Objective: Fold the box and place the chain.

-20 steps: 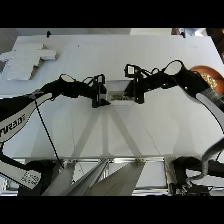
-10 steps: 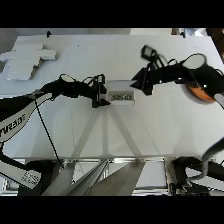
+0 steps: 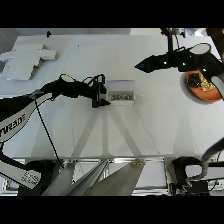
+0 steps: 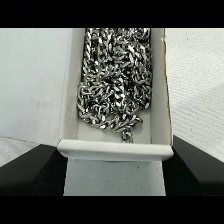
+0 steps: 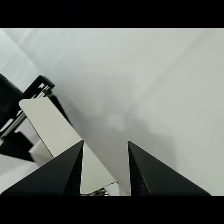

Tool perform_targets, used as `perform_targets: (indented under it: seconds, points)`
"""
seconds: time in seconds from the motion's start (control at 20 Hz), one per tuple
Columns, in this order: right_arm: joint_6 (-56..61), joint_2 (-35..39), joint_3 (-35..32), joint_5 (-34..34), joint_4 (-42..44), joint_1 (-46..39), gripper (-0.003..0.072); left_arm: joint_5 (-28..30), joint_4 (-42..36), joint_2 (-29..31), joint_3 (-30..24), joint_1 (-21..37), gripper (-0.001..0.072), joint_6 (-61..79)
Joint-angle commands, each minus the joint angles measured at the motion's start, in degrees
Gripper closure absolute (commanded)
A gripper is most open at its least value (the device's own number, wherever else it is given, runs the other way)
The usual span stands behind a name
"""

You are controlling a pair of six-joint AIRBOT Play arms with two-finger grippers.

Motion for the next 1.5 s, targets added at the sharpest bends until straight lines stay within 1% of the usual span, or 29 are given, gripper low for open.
perform_targets:
  seconds: [0.0, 0.15, 0.4, 0.6, 0.75, 0.85, 0.95, 1.3, 1.45]
  points:
    - [5.3, -7.5, 4.9, 9.0, 0.2, 0.5, 0.0411, 0.0, 0.0, 0.0, 0.0, 0.0, 0.0209, 0.0]
    - [5.0, -9.9, 4.9, 10.8, 0.1, 2.1, 0.0410, 0.0, 0.0, 0.0, 0.0, 0.0, 0.0209, 0.0]
    - [-0.2, -9.7, 4.9, 12.0, -2.8, 4.7, 0.0410, 0.0, 0.0, 0.0, 0.0, 0.0, 0.0209, 0.0]
    - [-3.1, -7.2, 4.9, 12.5, -9.9, 6.4, 0.0411, 0.0, 0.0, 0.0, 0.0, 0.0, 0.0209, 0.0]
    - [-10.6, -4.1, 4.9, 10.7, -12.7, 7.2, 0.0410, 0.0, 0.0, 0.0, 0.0, 0.0, 0.0209, 0.0]
    - [-13.2, -2.3, 4.9, 7.4, -17.6, 8.8, 0.0409, 0.0, 0.0, 0.0, 0.0, 0.0, 0.0209, 0.0]
    - [-13.2, -1.4, 4.9, 4.7, -21.6, 10.8, 0.0408, 0.0, 0.0, 0.0, 0.0, 0.0, 0.0209, 0.0]
    - [-13.1, -1.5, 4.9, 4.0, -26.9, 17.6, 0.0408, 0.0, 0.0, 0.0, 0.0, 0.0, 0.0209, 0.0]
    - [-11.0, -1.5, 4.9, 3.1, -29.7, 20.1, 0.0418, 0.0, 0.0, 0.0, 0.0, 0.0, 0.0209, 0.0]
